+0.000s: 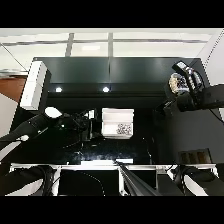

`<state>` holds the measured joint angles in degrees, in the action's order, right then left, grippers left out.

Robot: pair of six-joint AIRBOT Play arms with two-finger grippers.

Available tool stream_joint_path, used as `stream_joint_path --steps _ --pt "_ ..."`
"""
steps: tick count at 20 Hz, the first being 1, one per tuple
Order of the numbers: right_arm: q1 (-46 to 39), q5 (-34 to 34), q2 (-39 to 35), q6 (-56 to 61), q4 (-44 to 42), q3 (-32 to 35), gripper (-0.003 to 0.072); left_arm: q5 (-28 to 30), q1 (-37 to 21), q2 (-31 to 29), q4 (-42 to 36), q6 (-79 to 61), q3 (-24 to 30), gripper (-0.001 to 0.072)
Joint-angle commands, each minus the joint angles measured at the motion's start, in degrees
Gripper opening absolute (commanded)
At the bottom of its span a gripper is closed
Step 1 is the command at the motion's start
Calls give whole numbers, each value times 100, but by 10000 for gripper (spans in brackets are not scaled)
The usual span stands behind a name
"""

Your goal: Fold the box and place the chain.

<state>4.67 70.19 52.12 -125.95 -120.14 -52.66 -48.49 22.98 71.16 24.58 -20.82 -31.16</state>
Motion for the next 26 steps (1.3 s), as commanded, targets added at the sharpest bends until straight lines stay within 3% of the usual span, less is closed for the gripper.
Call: stream_joint_path --steps 1,5,12,13,14,15,19,24,25,26 --pt "7 -138 -4 0 -2 44 504 260 221 72 59 0 -20 715" --pt "50 -210 -2 -2 -2 61 504 638 461 83 46 26 -26 714" --pt "494 -820 109 350 -4 72 504 649 461 85 46 37 -28 684" --pt "610 -931 197 420 -2 72 504 649 461 85 46 35 -28 623" --pt "741 -1040 306 431 -7 72 504 649 461 85 46 35 -28 511" --pt "890 -1191 433 435 -7 72 504 649 461 85 46 37 -28 482" --pt "1292 -1982 815 645 -59 72 504 649 461 85 46 37 -26 399" --pt "1552 -2221 1318 645 -575 70 479 649 461 85 46 37 -26 399" --pt "1589 -2218 1392 651 -592 70 488 649 461 85 46 37 -26 399" --pt "1617 -2201 1458 656 -610 70 617 649 461 85 46 37 -26 398"
